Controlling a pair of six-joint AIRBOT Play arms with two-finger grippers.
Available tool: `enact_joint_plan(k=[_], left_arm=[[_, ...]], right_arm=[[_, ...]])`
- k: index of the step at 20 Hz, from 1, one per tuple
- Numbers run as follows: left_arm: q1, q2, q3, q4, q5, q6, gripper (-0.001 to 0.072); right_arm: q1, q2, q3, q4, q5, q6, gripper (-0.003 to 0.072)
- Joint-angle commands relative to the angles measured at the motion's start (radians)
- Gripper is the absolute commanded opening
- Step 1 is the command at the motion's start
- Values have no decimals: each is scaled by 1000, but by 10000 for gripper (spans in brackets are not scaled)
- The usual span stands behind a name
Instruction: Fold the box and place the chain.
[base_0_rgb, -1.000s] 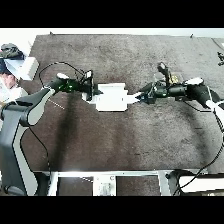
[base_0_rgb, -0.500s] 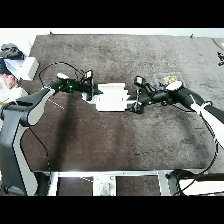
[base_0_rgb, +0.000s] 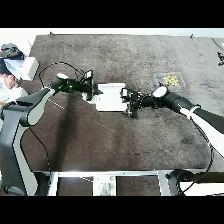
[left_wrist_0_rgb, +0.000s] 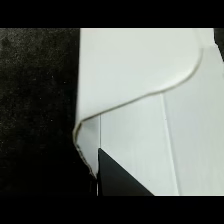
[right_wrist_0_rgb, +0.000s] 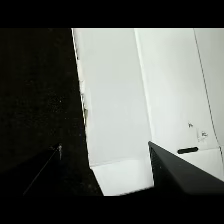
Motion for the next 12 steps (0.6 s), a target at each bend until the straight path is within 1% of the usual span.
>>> enact_joint_plan(k=[1,4,7,12], left_arm=[[0,1,0,0,0,0,11],[0,1,0,0,0,0,11],[0,1,0,0,0,0,11],[0,1,0,0,0,0,11]], right_arm=[[33,-33,-1,-45,-81,-10,597],[50,-53,-1,-35,-189,-10,597],[50,-48,2,15,-260,-9,596],[35,17,2,18,-261,-10,595]])
